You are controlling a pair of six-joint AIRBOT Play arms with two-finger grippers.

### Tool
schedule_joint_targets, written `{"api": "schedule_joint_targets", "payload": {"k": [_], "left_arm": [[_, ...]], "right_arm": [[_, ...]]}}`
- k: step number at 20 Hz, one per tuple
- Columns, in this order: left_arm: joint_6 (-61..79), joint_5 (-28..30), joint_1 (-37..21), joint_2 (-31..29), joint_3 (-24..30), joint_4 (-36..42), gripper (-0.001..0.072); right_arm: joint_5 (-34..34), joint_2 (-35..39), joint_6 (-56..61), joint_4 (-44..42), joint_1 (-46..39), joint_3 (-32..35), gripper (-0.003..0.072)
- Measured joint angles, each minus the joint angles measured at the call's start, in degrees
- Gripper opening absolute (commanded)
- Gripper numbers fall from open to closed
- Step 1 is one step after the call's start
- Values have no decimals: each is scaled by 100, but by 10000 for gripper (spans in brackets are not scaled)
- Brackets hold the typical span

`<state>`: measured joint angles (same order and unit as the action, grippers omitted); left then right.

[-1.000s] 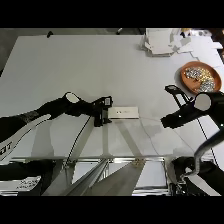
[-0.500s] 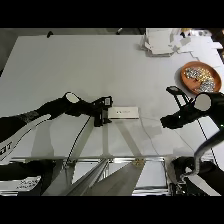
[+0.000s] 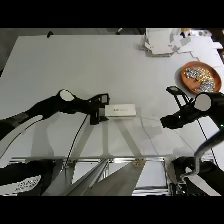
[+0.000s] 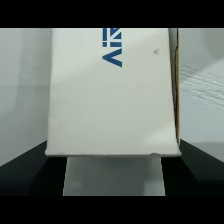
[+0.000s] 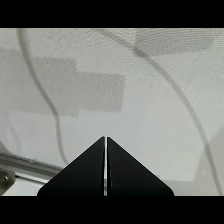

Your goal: Fold the box and place the chain.

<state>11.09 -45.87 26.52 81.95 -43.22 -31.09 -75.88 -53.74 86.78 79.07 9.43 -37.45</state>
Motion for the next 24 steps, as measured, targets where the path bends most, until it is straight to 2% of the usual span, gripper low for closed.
{"api": "schedule_joint_targets", "payload": {"k": [5, 9, 12, 15, 18, 24], "left_arm": [[-1808, 282, -1091, -1182, 0, -1003, 2], [-3268, 352, -2463, -2068, 0, -1777, 3], [-4201, 334, -3539, -2439, 0, -2199, 3], [-4876, 273, -4376, -2540, 0, -2468, 3], [-5298, 188, -4909, -2424, 0, -2708, 3], [-5595, -503, -5239, -1768, 0, -3329, 13]], "right_arm": [[0, 0, 0, 0, 0, 0, 12], [0, 0, 0, -2, 0, -2, 12], [0, 0, 0, -2, 0, 0, 12], [0, 0, 0, -2, -2, 0, 12], [0, 0, 0, -2, -2, 0, 12], [0, 0, 0, 0, -2, 0, 12]]}}
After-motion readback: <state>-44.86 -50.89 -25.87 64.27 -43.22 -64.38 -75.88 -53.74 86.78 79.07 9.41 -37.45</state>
